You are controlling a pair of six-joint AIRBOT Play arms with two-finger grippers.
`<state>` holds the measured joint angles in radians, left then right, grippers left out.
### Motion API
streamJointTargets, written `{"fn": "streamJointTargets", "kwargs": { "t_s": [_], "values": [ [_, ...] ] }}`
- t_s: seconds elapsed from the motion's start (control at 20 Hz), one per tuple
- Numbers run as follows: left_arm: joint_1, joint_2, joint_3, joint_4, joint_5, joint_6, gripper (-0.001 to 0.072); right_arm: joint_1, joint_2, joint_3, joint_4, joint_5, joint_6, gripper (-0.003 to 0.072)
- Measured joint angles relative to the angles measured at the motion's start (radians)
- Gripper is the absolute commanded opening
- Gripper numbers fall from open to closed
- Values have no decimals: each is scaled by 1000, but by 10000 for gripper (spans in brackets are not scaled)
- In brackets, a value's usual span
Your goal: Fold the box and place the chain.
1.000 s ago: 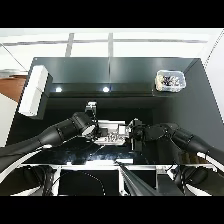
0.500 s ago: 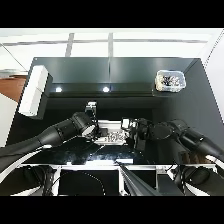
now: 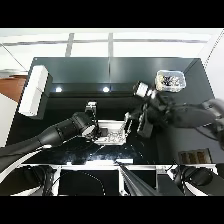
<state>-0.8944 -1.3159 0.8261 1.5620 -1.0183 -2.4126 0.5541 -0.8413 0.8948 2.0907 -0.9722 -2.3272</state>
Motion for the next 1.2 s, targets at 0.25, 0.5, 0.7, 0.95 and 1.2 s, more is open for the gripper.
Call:
{"fn": "streamJointTargets", "kwargs": {
  "t_s": [0.25,0.5,0.7,0.95,1.2],
  "values": [
    [0,0,0,0,0,0,31,-4,8,179,60,-68,81,21],
    [0,0,0,0,0,0,31,-4,9,297,138,-84,156,21],
    [0,0,0,0,0,0,31,-4,9,395,161,-86,193,20],
    [0,0,0,0,0,0,31,-4,-9,431,140,-127,238,21],
    [0,0,0,0,0,0,31,-3,-60,364,135,-212,276,21]
  ]
}}
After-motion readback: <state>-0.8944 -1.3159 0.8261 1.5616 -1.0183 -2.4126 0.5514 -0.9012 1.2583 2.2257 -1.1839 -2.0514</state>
